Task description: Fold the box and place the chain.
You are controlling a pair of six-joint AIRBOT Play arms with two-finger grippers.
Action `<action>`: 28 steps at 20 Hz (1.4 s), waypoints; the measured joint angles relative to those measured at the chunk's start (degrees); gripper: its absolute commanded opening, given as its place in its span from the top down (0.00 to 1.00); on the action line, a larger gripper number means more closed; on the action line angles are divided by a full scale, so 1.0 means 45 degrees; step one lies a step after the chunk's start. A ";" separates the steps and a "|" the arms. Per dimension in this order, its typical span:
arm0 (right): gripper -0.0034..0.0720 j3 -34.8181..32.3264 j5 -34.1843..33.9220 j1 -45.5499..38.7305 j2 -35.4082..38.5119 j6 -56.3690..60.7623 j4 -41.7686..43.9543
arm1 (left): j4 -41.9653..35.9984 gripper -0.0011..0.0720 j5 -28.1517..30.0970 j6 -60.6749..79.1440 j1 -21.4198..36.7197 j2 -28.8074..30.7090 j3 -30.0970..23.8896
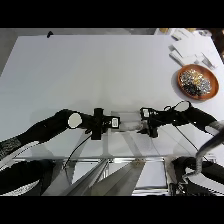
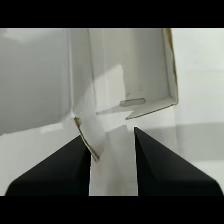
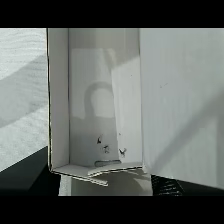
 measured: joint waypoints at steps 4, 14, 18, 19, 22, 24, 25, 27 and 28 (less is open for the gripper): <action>0.42 0.0000 0.0005 0.0000 0.0000 0.0000 0.0000 | -0.0311 0.72 0.0024 0.0010 -0.0194 -0.0049 0.0000; 0.42 0.0000 0.0010 0.0000 0.0000 0.0000 0.0000 | -0.0952 0.80 0.0758 0.0005 -0.0670 -0.0068 0.0000; 0.42 0.0005 0.0010 0.0000 0.0000 -0.0005 -0.0010 | -0.1311 0.60 0.1112 0.0005 -0.0903 -0.0155 0.0000; 0.42 0.0000 0.0010 0.0000 0.0000 -0.0010 -0.0010 | -0.1370 0.53 0.1146 -0.0005 -0.0952 -0.0219 0.0000; 0.42 0.0005 0.0010 0.0000 0.0000 -0.0044 -0.0024 | -0.1506 0.29 0.1166 -0.0039 -0.1064 -0.0350 0.0000; 0.42 0.0005 0.0010 0.0000 0.0000 -0.0044 -0.0029 | -0.1603 0.33 0.1166 -0.0078 -0.1107 -0.0398 0.0000; 0.42 0.0005 0.0010 0.0000 0.0000 -0.0039 -0.0034 | -0.1642 0.47 0.1151 -0.0087 -0.1117 -0.0398 0.0000; 0.42 0.0005 0.0010 0.0000 0.0000 -0.0034 -0.0029 | -0.1681 0.90 0.0996 -0.0117 -0.1122 -0.0282 -0.0005; 0.42 0.0005 0.0010 0.0000 0.0000 -0.0019 -0.0015 | -0.1753 0.97 0.0865 -0.0141 -0.1112 -0.0117 0.0000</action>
